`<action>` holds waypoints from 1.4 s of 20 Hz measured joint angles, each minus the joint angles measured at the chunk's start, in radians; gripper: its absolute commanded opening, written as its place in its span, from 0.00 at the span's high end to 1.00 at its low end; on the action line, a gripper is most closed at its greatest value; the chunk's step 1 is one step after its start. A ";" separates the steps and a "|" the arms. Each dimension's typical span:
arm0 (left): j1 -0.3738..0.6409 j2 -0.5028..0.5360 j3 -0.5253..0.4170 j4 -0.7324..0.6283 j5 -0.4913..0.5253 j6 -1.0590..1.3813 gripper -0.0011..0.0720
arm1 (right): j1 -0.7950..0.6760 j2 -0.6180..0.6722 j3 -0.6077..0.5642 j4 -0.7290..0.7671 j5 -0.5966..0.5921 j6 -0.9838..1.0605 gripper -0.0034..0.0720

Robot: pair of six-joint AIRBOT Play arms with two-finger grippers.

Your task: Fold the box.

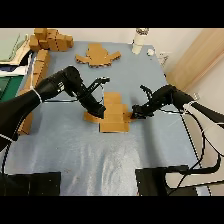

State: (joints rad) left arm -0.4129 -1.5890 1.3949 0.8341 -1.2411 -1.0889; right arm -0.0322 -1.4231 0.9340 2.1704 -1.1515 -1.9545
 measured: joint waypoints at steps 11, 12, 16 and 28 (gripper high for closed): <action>0.137 -0.003 0.000 -0.089 0.041 0.045 0.27 | 0.003 0.187 -0.158 0.157 0.047 -0.288 0.95; 0.151 -0.009 0.000 -0.093 0.069 0.047 0.27 | 0.006 0.206 -0.182 0.160 0.051 -0.299 0.95; 0.187 -0.066 0.000 -0.106 0.145 0.057 0.27 | 0.048 0.253 -0.253 0.166 0.066 -0.322 0.95; 0.238 -0.188 0.000 -0.163 0.113 0.113 0.28 | 0.137 0.270 -0.286 0.158 0.142 -0.332 0.95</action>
State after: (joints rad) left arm -0.1753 -1.7775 1.3949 0.6708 -1.1282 -0.9764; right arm 0.1051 -1.1530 0.6483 2.3287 -1.0092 -2.2860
